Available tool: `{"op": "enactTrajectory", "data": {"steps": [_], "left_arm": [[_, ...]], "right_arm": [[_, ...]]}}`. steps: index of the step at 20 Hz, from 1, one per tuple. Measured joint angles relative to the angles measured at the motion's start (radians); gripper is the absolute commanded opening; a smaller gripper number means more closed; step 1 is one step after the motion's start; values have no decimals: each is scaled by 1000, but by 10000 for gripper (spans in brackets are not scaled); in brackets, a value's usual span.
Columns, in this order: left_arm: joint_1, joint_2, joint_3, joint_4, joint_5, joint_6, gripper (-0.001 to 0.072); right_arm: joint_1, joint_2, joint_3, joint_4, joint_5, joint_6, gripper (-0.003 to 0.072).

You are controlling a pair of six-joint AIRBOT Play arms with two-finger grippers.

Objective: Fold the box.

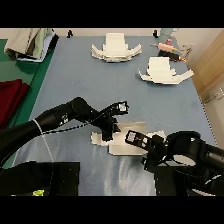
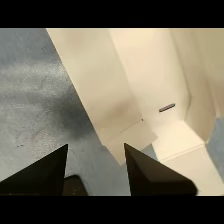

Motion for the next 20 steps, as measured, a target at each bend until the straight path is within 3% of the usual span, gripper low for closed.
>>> {"op": "enactTrajectory", "data": {"steps": [6, 17, 18, 20], "left_arm": [[0, 0, 0, 0, 1, 0, 15], [0, 0, 0, 0, 1, 0, 15], [0, 0, 0, 0, 1, 0, 15], [0, 0, 0, 0, 1, 0, 15]], "right_arm": [[46, -137, -7, -149, -108, -53, 518], [52, -116, 31, -353, -120, 361, 519], [52, -115, 31, -361, -118, 393, 544], [52, -112, 32, -375, -116, 446, 690]]}}
